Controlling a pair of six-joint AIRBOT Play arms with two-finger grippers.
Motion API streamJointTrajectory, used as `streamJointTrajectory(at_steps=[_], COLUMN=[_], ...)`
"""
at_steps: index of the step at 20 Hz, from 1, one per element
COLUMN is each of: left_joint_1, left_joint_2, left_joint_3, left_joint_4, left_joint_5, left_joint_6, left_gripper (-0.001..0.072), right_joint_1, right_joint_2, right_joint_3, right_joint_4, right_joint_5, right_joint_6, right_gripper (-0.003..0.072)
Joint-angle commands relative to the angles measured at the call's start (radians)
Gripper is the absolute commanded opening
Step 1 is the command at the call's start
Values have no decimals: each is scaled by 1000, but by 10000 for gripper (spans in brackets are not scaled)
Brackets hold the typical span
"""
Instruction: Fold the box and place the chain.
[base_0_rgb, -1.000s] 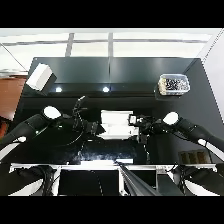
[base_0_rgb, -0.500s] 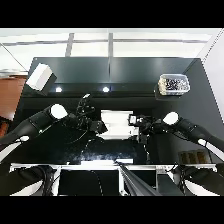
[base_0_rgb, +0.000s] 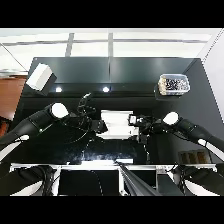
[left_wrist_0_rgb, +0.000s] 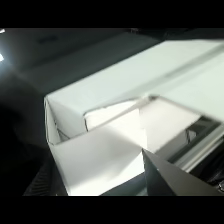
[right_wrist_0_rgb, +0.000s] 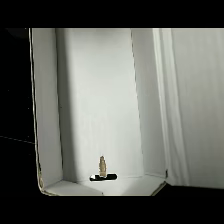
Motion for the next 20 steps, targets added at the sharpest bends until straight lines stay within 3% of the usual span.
streamJointTrajectory(at_steps=[1,5,7,11,13,20], left_joint_1=[-1,-1,-1,-1,-1,-26], left_joint_2=[1,1,1,1,1,1], left_joint_3=[2,2,2,2,2,2], left_joint_4=[2,2,2,4,6,15], left_joint_5=[-21,-20,-20,-19,-14,53], left_joint_6=[-7,-7,-7,-7,-7,-40], left_gripper=[636,618,501,476,397,397], right_joint_1=[0,0,0,0,0,0], right_joint_2=[0,0,0,0,0,0], right_joint_3=[0,0,0,0,0,0], right_joint_4=[0,0,0,0,0,0], right_joint_5=[0,0,0,0,0,0], right_joint_6=[0,0,0,0,0,0], right_gripper=[142,142,142,142,142,143])
